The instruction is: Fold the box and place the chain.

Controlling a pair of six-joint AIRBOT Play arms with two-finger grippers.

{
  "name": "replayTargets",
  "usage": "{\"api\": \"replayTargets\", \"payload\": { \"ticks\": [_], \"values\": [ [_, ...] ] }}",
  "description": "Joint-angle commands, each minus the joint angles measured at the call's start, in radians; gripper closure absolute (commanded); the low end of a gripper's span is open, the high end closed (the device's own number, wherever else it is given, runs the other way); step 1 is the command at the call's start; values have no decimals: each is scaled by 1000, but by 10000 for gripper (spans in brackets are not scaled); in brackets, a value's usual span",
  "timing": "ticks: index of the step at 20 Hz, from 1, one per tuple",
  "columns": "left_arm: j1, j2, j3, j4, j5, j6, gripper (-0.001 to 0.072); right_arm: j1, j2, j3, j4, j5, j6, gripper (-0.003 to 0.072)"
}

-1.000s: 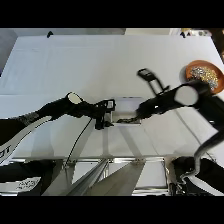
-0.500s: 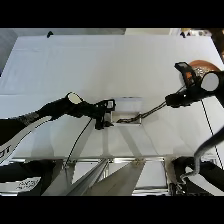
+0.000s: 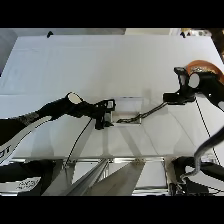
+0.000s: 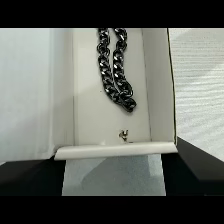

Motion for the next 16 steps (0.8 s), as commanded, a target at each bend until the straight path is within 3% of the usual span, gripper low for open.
{"api": "replayTargets", "payload": {
  "ticks": [1,14,16],
  "values": [
    [0,0,0,0,0,0,376,-2,-43,-1,-3,-61,14,449],
    [0,0,0,0,0,0,376,-2,-114,-1,-6,-85,21,471],
    [0,0,0,0,0,0,376,-2,-114,-1,-6,-85,21,517]
  ]
}}
